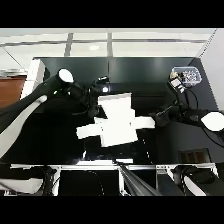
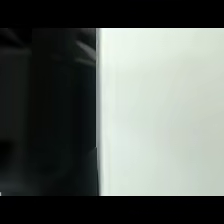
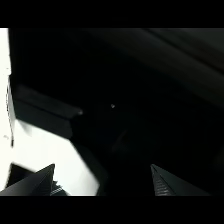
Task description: Fold the box and place the chain.
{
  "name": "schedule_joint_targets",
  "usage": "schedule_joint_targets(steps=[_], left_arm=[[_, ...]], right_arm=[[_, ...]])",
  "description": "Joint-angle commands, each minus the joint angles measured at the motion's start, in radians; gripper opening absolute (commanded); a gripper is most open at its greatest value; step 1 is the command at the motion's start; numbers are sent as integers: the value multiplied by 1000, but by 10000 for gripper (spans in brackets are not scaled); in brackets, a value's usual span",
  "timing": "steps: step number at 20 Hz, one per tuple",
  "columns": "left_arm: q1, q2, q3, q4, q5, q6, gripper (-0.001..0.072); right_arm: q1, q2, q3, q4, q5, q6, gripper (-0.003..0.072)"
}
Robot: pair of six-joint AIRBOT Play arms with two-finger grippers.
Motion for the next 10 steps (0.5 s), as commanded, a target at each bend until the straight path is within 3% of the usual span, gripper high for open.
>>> schedule_joint_targets(steps=[1,3,10], left_arm=[[-23,146,-200,-80,341,450,27],[-42,109,-200,-78,334,568,27],[-94,-31,-119,5,358,512,27]], right_arm=[[6,-5,28,-10,-21,-151,690],[25,-25,27,-10,0,-327,690],[120,-109,-43,15,23,-655,691]])
